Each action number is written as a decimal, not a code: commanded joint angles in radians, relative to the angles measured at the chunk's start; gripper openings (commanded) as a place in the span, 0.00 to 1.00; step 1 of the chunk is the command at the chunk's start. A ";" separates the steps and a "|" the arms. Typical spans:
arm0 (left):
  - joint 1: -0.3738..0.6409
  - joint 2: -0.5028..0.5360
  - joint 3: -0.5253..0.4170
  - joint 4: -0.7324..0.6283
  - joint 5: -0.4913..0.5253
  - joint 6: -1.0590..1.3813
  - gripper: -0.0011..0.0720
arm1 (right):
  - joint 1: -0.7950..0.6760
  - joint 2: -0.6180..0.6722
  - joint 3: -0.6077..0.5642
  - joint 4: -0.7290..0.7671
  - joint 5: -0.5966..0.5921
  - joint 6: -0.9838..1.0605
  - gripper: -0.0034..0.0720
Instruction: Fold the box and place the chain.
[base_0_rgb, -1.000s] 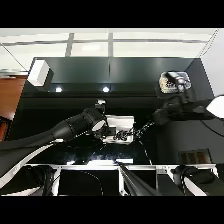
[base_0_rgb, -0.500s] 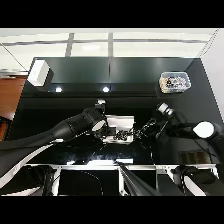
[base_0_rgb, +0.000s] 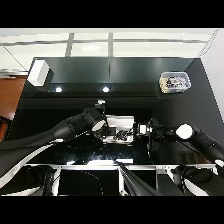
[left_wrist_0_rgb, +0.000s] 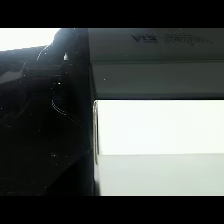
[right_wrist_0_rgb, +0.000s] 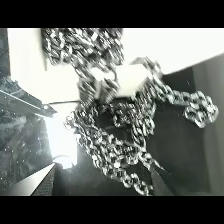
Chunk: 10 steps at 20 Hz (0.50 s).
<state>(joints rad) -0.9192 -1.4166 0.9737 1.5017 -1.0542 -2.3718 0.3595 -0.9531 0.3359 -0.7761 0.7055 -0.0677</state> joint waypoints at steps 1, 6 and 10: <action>0.000 0.000 0.000 0.000 0.000 0.000 0.06 | 0.010 -0.031 0.000 0.107 -0.048 -0.143 1.00; 0.000 0.000 0.000 0.000 0.000 0.000 0.06 | 0.008 -0.074 0.002 0.122 -0.048 -0.148 1.00; 0.000 0.000 0.000 0.000 -0.001 0.000 0.06 | -0.041 -0.100 0.002 0.145 -0.048 -0.103 1.00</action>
<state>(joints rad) -0.9192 -1.4166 0.9737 1.5017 -1.0542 -2.3718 0.3473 -1.0367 0.3378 -0.6403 0.6674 -0.1879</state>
